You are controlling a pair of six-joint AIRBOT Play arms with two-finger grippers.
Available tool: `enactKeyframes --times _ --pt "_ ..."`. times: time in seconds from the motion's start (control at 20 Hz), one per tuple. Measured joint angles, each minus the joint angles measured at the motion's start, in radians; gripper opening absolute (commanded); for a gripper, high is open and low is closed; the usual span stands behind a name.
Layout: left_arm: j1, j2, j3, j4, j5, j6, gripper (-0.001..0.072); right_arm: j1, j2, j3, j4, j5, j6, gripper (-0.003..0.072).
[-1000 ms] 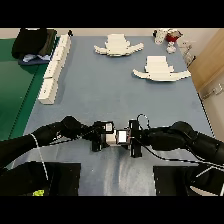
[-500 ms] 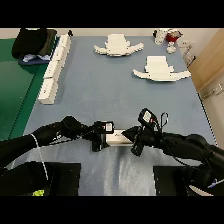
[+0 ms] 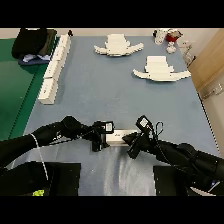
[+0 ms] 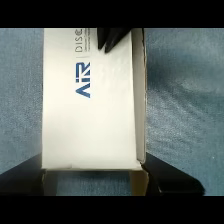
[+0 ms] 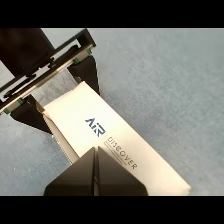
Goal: Fold the box.
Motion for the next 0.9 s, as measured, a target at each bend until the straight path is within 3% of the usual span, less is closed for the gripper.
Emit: enactKeyframes --times 0.9 --pt "0.000 0.000 0.000 0.000 0.000 0.001 0.0455 0.011 -0.025 -0.018 -0.036 -0.006 0.006 0.0029"
